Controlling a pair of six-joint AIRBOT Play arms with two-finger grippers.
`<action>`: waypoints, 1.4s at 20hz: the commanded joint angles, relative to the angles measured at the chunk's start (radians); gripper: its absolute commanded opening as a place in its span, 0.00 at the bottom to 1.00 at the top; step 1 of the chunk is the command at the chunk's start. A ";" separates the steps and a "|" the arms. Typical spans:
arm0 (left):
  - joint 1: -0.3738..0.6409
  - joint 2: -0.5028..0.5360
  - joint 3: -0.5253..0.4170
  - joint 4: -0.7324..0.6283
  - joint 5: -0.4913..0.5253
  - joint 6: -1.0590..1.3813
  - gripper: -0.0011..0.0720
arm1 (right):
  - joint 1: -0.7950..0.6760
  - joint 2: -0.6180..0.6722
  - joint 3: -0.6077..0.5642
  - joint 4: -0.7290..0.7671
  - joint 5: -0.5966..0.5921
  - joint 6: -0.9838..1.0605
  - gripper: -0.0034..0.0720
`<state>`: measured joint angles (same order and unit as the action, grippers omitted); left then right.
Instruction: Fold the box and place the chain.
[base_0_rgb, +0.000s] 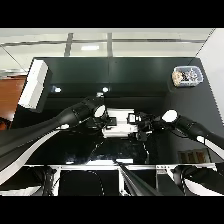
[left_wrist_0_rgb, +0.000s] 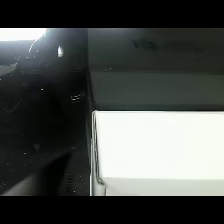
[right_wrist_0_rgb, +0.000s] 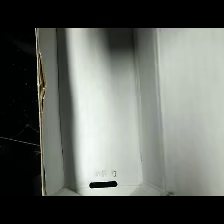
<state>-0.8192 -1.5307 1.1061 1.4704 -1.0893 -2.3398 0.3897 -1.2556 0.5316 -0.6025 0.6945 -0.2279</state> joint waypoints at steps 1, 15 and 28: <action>-0.012 -0.018 0.002 0.007 -0.010 0.000 0.34 | 0.000 0.000 0.000 0.000 0.000 0.000 0.36; -0.016 -0.019 0.005 0.009 -0.013 0.007 0.05 | 0.000 0.001 0.000 -0.001 0.022 0.001 0.57; -0.016 -0.028 0.034 0.013 -0.021 0.024 0.05 | -0.039 0.096 0.000 -0.116 0.069 0.104 0.99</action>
<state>-0.8356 -1.5566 1.1385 1.4834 -1.1095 -2.3169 0.3557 -1.1648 0.5308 -0.7082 0.7578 -0.1314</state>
